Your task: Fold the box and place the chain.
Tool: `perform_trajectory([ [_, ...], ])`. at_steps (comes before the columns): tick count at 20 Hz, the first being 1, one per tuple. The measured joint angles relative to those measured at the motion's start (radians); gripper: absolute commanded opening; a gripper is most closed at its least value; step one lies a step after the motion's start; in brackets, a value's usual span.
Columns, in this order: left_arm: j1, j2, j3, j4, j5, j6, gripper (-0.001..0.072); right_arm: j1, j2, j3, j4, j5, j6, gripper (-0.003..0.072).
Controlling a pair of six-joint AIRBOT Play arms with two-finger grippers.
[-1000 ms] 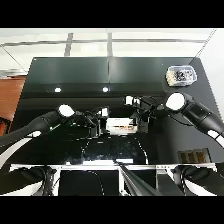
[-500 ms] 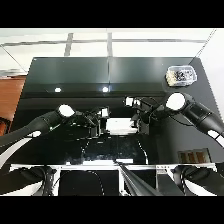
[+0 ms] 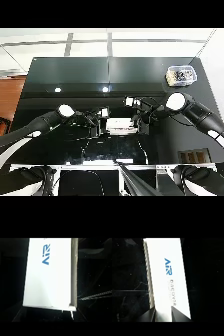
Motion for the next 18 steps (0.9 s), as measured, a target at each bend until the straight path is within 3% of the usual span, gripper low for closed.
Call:
perform_trajectory([
  [5, 0.000, 0.000, 0.000, 0.000, 0.000, 0.000, 0.0360, 0.000, 0.000, 0.000, 0.000, 0.008, 0.000, 0.0212],
  [7, 0.000, 0.000, 0.000, 0.000, 0.000, 0.000, 0.0360, 0.000, 0.000, 0.000, -0.001, 0.023, 0.001, 0.0311],
  [18, 0.000, 0.000, 0.000, 0.001, 0.000, 0.001, 0.0360, 0.003, 0.000, -0.023, 0.002, 0.022, 0.005, 0.0310],
])
